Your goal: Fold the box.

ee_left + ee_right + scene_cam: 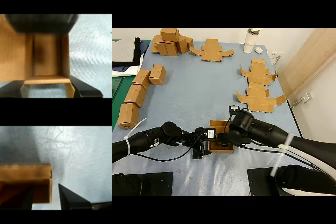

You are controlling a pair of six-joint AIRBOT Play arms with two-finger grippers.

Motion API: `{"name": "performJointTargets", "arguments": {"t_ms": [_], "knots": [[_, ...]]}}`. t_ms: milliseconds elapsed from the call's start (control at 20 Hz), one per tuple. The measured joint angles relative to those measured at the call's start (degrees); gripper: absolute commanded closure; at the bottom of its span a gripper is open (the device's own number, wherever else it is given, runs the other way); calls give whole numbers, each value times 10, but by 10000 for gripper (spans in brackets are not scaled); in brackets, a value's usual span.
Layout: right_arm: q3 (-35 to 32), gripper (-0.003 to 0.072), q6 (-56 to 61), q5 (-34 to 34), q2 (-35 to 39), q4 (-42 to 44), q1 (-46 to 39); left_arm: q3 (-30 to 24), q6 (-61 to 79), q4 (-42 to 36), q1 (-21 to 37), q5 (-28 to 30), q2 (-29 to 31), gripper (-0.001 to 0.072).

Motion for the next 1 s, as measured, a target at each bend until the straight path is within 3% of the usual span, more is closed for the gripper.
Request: {"name": "performJointTargets", "arguments": {"t_ms": [100, 200, 400, 550, 750, 1000], "knots": [[0, 518, -3, -11, 44, 13, 0, 0, 0, 0, 0, 0, 0, 261], [0, 680, -7, -43, 92, 17, -8, 0, 0, 0, 0, 0, 0, 260], [-34, 680, -77, -88, 166, 9, -116, 0, 0, 0, 0, 0, 0, 260], [-90, 680, -253, -23, 161, 101, -278, 0, 0, 0, 0, 0, 0, 260], [-111, 681, -599, 62, 49, 366, -436, 0, 0, 0, 0, 0, 0, 261], [-42, 681, -890, 22, -99, 567, -458, 0, 0, 0, 0, 0, 0, 261]]}}
